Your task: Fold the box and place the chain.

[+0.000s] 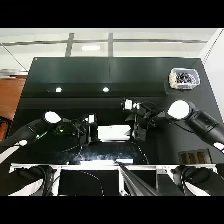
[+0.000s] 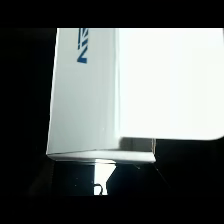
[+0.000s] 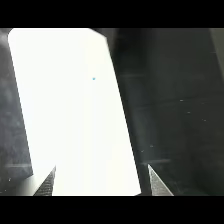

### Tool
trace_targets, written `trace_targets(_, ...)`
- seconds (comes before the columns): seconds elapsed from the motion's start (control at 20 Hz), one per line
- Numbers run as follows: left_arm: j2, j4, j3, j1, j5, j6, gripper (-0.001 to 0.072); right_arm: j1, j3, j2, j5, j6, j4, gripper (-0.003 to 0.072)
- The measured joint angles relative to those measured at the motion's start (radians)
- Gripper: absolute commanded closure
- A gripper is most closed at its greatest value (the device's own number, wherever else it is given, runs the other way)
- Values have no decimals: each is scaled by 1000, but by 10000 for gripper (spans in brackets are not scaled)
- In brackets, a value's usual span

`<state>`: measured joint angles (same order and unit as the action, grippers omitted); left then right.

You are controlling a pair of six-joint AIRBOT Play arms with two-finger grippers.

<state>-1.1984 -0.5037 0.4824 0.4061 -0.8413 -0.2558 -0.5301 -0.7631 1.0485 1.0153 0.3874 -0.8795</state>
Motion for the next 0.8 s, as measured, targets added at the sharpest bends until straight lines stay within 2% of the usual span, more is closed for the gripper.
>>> trace_targets(0.4,0,0,0,0,0,0,245,-52,20,1,-66,-71,-5,39)
trace_targets(0.8,0,0,0,0,0,0,245,-58,22,27,-79,-80,-5,40)
